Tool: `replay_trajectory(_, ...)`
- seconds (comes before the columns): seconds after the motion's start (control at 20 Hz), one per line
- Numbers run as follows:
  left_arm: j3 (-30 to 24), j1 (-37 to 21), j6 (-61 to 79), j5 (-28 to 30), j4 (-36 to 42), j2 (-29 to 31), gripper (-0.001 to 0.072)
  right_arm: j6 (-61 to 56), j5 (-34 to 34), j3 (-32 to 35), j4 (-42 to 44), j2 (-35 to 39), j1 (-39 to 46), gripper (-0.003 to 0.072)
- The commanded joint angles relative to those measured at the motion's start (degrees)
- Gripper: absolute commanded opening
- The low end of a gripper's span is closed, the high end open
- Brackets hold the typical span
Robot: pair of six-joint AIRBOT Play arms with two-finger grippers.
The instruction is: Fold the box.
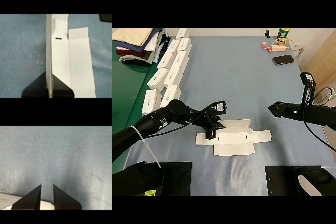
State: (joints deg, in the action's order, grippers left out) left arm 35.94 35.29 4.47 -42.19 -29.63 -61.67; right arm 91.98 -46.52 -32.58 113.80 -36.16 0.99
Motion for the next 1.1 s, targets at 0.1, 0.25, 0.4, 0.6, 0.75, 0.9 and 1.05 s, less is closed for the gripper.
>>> replay_trajectory(0.1,0.1,0.0,0.0,-0.3,0.1,-0.5,0.0011,0.0,0.0,0.0,0.0,0.0,0.0,0.023)
replay_trajectory(0.25,0.0,0.0,-1.5,-0.4,0.0,-0.5,0.0012,0.0,0.0,0.0,0.0,0.0,0.0,0.023)
replay_trajectory(0.4,-0.4,0.0,-3.0,-0.4,-0.2,-0.5,0.0012,0.0,0.0,0.0,0.0,0.0,0.0,0.023)
replay_trajectory(0.6,-1.4,0.1,-3.0,-0.9,-0.2,-0.5,0.0013,0.0,0.0,0.0,0.0,0.0,0.0,0.023)
replay_trajectory(0.75,-1.7,0.1,-3.0,-1.9,-0.2,-0.5,0.0012,0.0,0.0,0.0,0.0,0.0,0.0,0.023)
replay_trajectory(0.9,-1.8,0.1,-3.0,-1.9,-0.3,-0.5,0.0012,0.0,0.0,0.0,0.0,0.0,0.0,0.023)
replay_trajectory(1.05,-1.8,0.3,-3.0,-2.0,-0.3,-0.5,0.0012,0.0,0.0,0.0,0.0,0.0,0.0,0.023)
